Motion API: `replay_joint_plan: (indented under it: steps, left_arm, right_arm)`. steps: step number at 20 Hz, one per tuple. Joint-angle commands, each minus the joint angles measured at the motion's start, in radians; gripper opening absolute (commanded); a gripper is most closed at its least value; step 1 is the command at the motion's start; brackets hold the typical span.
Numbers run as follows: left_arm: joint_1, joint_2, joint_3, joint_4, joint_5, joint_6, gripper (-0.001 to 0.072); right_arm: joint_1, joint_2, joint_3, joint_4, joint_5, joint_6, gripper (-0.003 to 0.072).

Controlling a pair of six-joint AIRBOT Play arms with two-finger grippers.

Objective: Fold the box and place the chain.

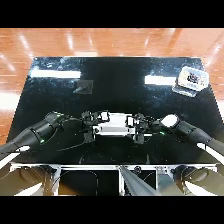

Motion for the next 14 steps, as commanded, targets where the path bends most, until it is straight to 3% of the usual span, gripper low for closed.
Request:
replay_joint_plan:
  steps: [1, 5, 14]
  left_arm:
    - [0.022, -0.001, 0.001, -0.035, 0.031, 0.018, 0.0365]
    - [0.019, -0.001, 0.001, -0.158, 0.003, 0.104, 0.0363]
    - [0.016, -0.017, 0.001, -0.198, -0.027, 0.15, 0.0354]
  right_arm:
    - [0.0, 0.0, 0.0, -0.001, -0.002, 0.0, 0.0604]
    - [0.0, 0.0, 0.0, -0.001, -0.002, 0.0, 0.0603]
    - [0.0, 0.0, 0.0, -0.001, -0.002, 0.0, 0.0603]
